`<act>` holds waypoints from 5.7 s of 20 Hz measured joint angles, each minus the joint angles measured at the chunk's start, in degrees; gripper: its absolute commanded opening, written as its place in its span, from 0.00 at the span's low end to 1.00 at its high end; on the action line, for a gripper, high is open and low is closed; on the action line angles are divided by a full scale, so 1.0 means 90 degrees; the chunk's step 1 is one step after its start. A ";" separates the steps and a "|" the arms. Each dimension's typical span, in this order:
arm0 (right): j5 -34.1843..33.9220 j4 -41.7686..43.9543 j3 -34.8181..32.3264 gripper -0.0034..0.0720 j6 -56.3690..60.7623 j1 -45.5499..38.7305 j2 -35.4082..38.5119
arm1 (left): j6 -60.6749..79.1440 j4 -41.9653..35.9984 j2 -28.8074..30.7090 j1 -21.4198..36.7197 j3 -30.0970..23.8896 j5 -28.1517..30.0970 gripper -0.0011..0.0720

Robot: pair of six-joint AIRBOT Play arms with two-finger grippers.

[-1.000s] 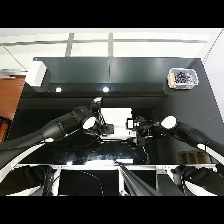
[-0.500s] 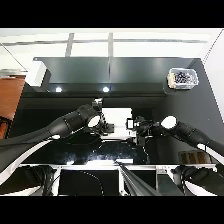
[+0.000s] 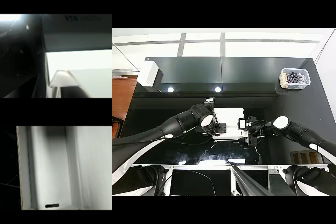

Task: Fold the box and place the chain.

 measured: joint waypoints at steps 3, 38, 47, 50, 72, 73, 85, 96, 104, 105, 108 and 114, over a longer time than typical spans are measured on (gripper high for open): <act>0.0000 0.0000 0.0002 0.63 0.0000 0.0000 0.0000 | -0.0036 0.0022 -0.0005 0.0000 0.0000 -0.0034 0.40; 0.0000 0.0000 0.0002 0.63 0.0002 0.0000 0.0000 | -0.0046 -0.0024 -0.0092 0.0000 0.0053 -0.0109 0.44; -0.0010 0.0002 0.0000 0.63 0.0000 0.0000 0.0000 | -0.0046 0.0061 -0.0172 -0.0010 0.0124 -0.0136 0.05; -0.0002 0.0002 0.0000 0.63 0.0000 0.0000 0.0000 | 0.0000 0.0058 -0.0187 -0.0012 0.0126 -0.0143 0.05; 0.0517 -0.1630 -0.0005 1.00 0.1396 -0.0070 0.1304 | 0.0177 0.0182 -0.0177 0.0029 0.0381 -0.0447 0.05; 0.0527 -0.1605 -0.0005 1.00 0.1401 -0.0070 0.1307 | 0.0182 0.0182 -0.0175 0.0029 0.0393 -0.0430 0.06; 0.0432 -0.1406 -0.0005 0.85 0.1333 -0.0063 0.1076 | 0.0338 0.0289 -0.0374 0.0015 0.0420 -0.0452 0.05; 0.0253 -0.0971 -0.0005 0.46 0.1253 0.0306 0.1035 | 0.0362 0.0274 -0.0403 0.0010 0.0427 -0.0486 0.05; -0.0172 -0.0444 -0.0005 0.46 0.1484 0.0653 0.0753 | 0.0355 0.0277 -0.0403 0.0010 0.0427 -0.0503 0.05; -0.0211 -0.0425 -0.0005 0.46 0.1484 0.0665 0.0733 | 0.0355 0.0277 -0.0403 0.0010 0.0427 -0.0500 0.05; -0.0311 -0.0391 -0.0005 0.67 0.1501 0.0685 0.0709 | 0.0340 0.0277 -0.0403 0.0010 0.0427 -0.0491 0.05; -0.0410 -0.0396 -0.0005 0.21 0.1508 0.0687 0.0697 | 0.0340 0.0277 -0.0403 0.0010 0.0427 -0.0469 0.05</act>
